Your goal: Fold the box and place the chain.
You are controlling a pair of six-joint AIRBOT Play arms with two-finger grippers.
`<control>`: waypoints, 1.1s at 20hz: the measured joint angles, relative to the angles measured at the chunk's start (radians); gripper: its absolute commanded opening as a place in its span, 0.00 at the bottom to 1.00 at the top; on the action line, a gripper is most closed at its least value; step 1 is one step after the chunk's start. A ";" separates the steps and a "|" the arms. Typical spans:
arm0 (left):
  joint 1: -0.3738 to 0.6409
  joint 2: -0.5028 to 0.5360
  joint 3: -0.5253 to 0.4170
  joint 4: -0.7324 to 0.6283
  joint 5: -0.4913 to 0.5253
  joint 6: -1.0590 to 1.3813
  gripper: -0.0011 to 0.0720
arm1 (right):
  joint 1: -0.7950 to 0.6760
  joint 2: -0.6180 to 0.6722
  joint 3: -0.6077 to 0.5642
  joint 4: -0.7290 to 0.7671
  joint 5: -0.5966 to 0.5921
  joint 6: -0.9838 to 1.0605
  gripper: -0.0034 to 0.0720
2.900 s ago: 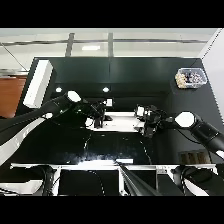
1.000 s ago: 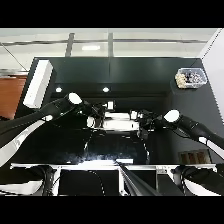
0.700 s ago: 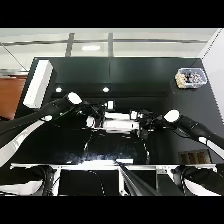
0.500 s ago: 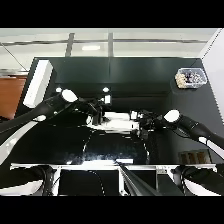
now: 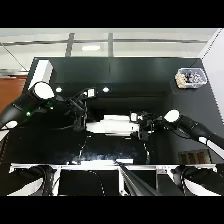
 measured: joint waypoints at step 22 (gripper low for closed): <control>-0.089 -0.191 -0.193 -0.537 0.526 0.161 0.05 | 0.000 0.000 -0.001 0.003 -0.021 -0.002 0.63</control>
